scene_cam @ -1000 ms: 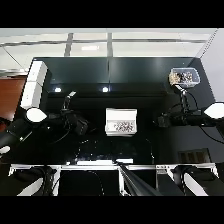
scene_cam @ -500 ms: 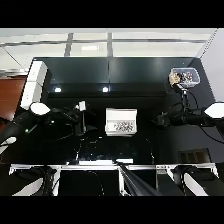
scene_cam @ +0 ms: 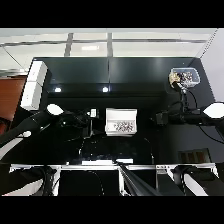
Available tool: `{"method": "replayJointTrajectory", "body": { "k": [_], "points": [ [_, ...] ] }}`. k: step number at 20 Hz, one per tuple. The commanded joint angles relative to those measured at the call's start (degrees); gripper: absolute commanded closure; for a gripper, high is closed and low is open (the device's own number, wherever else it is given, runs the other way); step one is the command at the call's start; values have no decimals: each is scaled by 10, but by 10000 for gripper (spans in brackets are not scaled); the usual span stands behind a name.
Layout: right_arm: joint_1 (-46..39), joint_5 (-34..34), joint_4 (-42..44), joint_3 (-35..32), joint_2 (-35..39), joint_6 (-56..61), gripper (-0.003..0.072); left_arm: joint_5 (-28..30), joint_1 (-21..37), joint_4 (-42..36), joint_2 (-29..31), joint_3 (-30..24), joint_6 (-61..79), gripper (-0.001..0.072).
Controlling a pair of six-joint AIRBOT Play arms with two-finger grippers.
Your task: Fold the box and place the chain.
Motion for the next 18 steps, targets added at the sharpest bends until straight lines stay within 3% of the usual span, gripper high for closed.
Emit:
{"method": "replayJointTrajectory", "body": {
  "k": [1, 18],
  "points": [
    [4, -6, 2, 0, 0, 0, 634, -3, -5, -12, -14, 10, 5, -1],
    [4, -19, 2, 0, 0, 0, 634, 32, -57, 7, -32, 31, -25, -1]
  ]
}}
